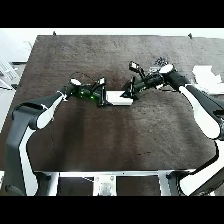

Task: Fold the box and place the chain.

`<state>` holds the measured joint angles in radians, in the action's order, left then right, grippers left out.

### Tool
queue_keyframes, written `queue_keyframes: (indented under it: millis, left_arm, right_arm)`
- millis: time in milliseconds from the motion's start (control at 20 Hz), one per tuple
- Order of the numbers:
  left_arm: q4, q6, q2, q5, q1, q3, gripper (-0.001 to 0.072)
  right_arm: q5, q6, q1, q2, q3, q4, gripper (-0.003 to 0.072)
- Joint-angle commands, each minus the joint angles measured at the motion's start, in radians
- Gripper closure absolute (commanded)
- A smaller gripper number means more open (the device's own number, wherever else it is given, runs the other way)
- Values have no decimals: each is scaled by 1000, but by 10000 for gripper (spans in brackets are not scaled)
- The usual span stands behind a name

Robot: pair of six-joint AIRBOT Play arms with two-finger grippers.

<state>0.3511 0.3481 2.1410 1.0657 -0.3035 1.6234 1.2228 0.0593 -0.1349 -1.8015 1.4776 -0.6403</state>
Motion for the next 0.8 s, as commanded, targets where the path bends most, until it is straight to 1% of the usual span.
queue_keyframes:
  millis: [0,150,300,500,750]
  left_arm:
    - [0,0,-1,0,0,1,434]
    - [0,0,-1,0,0,1,434]
    - [0,0,-1,0,0,1,434]
    - [0,0,-1,0,0,1,434]
    - [0,0,-1,0,0,1,434]
  right_arm:
    - [1,-8,-3,-1,-14,1,264]
    - [17,-15,-6,-1,-23,1,266]
    - [-20,-16,-6,-1,-22,6,266]
    - [-30,-16,-5,-1,2,69,266]
    - [-39,-15,-5,-1,18,51,266]
